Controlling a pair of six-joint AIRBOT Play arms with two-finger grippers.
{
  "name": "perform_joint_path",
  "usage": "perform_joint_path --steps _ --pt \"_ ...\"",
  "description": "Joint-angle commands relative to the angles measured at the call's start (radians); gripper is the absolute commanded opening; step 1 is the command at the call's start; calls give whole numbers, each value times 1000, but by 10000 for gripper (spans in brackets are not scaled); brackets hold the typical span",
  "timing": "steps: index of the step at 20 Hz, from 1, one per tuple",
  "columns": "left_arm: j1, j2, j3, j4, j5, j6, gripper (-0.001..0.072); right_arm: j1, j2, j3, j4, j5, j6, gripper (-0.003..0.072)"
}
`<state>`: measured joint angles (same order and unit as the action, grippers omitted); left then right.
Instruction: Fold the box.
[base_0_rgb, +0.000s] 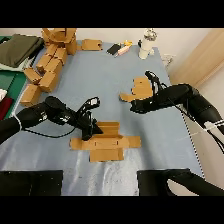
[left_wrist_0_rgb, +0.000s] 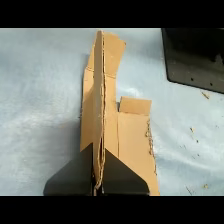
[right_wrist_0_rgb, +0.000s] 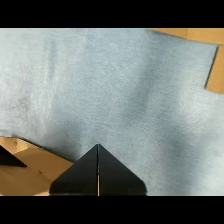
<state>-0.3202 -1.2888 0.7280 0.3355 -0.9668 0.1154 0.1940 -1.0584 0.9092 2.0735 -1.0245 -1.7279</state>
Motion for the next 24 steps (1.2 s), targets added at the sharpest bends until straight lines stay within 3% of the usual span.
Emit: perform_joint_path --steps 1,8,16,24 --pt "-42 4 -24 29 38 34 12 2 0 1 2 14 2 3" --pt "-39 5 -27 29 74 11 12 22 0 1 -5 -8 3 3" --pt "-34 5 -26 32 101 -4 13 106 10 -1 -250 -87 167 2" --pt "-34 6 -24 32 95 -4 13 129 64 -77 -275 -81 177 2"
